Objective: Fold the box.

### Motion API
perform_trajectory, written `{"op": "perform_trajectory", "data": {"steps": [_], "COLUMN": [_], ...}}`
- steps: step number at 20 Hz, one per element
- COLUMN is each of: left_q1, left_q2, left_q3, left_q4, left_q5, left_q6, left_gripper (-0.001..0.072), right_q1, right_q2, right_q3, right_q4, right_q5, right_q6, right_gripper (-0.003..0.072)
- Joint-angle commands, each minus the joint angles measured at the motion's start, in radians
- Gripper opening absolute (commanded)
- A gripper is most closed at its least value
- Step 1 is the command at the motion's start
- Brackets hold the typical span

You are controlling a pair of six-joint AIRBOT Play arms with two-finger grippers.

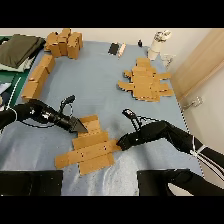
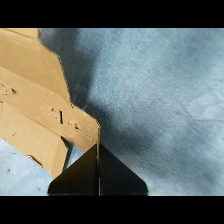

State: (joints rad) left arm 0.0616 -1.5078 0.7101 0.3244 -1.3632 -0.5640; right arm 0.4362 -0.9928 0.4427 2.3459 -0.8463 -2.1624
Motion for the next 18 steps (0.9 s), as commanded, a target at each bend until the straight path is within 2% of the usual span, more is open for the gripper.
{"op": "perform_trajectory", "data": {"steps": [1, 4, 6, 11, 12, 14, 15, 18], "left_q1": [0.0, 0.0, -0.006, -0.05, -0.053, -0.055, -0.058, -0.087], "left_q2": [-0.001, -0.001, -0.001, -0.001, -0.001, 0.0, 0.005, 0.039], "left_q3": [-0.001, -0.001, -0.001, 0.0, 0.0, 0.018, 0.038, 0.105], "left_q4": [0.005, 0.005, 0.005, 0.005, 0.005, 0.005, 0.005, -0.006], "left_q5": [0.007, 0.006, 0.002, 0.003, 0.004, 0.002, 0.002, 0.006], "left_q6": [0.004, 0.004, 0.013, 0.046, 0.056, 0.069, 0.08, 0.136], "left_gripper": [0.0227, 0.0226, 0.0034, 0.0015, 0.0014, 0.0014, 0.0014, 0.0014], "right_q1": [0.0, 0.0, 0.0, 0.0, 0.0, -0.003, -0.016, -0.09], "right_q2": [0.0, 0.0, -0.001, -0.004, -0.004, -0.003, -0.003, 0.004], "right_q3": [0.0, 0.0, 0.0, 0.0, 0.0, 0.015, 0.038, 0.184], "right_q4": [-0.002, -0.002, -0.002, -0.002, -0.002, -0.037, -0.085, -0.311], "right_q5": [0.002, 0.004, 0.004, 0.019, 0.021, 0.023, 0.018, -0.063], "right_q6": [0.0, 0.0, 0.0, 0.0, 0.0, 0.013, 0.059, 0.256], "right_gripper": [0.0003, 0.0003, 0.0004, 0.0006, 0.004, 0.0352, 0.0377, 0.0377]}}
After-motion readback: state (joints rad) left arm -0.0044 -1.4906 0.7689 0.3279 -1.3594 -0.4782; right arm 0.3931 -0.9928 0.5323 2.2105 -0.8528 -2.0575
